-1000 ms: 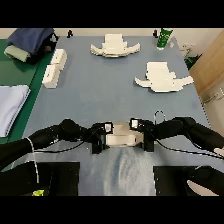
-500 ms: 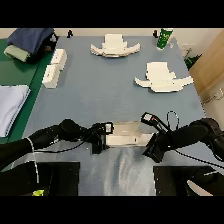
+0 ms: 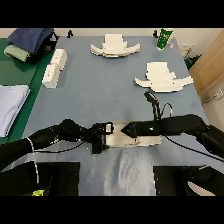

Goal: Fold the box.

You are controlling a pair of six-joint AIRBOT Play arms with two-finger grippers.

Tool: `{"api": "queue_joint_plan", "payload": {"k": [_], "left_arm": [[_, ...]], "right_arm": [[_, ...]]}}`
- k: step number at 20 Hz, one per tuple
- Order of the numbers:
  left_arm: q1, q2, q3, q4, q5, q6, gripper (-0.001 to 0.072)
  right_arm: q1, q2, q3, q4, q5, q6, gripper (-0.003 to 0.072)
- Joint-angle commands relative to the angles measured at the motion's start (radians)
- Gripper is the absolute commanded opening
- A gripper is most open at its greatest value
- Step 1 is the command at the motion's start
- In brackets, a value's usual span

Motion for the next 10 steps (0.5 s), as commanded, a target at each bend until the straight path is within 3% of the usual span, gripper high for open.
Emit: {"api": "queue_joint_plan", "payload": {"k": [1, 10], "left_arm": [[0.0, 0.0, 0.001, 0.0, 0.001, 0.0, 0.0464], [0.0, -0.001, 0.001, 0.0, 0.001, 0.0, 0.0464]], "right_arm": [[0.009, -0.174, 0.088, -0.01, 0.114, 0.026, 0.0268], [0.009, -0.419, 0.132, -0.058, 0.101, 0.021, 0.0267]]}}
